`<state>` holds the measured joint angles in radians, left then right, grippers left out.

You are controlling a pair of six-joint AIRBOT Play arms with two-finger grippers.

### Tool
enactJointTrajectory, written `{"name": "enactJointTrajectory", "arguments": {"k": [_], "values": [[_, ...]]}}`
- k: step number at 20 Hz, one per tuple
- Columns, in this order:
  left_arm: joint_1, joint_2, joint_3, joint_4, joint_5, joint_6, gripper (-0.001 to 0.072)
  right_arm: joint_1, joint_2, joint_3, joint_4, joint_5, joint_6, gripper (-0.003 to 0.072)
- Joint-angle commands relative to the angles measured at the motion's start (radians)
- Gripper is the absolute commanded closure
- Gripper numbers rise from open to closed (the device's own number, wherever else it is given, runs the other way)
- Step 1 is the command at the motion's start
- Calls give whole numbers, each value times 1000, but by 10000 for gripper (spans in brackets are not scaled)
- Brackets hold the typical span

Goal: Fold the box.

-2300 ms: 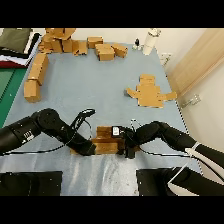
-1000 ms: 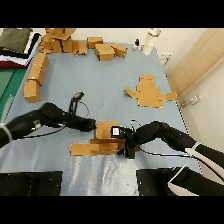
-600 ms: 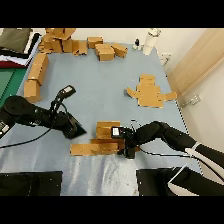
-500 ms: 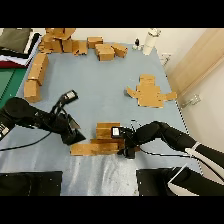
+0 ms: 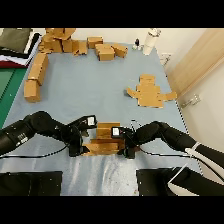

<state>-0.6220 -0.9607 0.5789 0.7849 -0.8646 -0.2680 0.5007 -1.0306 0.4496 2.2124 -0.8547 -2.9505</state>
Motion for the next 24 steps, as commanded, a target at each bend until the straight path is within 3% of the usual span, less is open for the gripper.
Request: {"name": "enactJointTrajectory", "arguments": {"k": [1,6,11,17,18,19,20,24], "values": [[-21,-50,-9,35,35,78,13,-1,-1,0,-2,0,0,115],[-26,-57,-9,60,55,77,13,-1,0,0,-2,0,0,116],[-92,-68,-9,-23,109,77,13,-1,-1,0,-2,0,0,116],[-108,-79,-9,-24,68,15,15,-1,-1,0,-2,0,0,115],[-107,-79,-14,-23,71,7,42,-1,-1,0,-2,0,0,116],[-106,-79,-21,-21,73,7,195,-1,-1,0,-2,0,0,116],[-106,-79,-30,-22,87,7,240,-1,-1,0,-3,0,0,116],[-108,-79,-47,-32,151,7,242,-1,0,0,-2,0,0,116]]}}
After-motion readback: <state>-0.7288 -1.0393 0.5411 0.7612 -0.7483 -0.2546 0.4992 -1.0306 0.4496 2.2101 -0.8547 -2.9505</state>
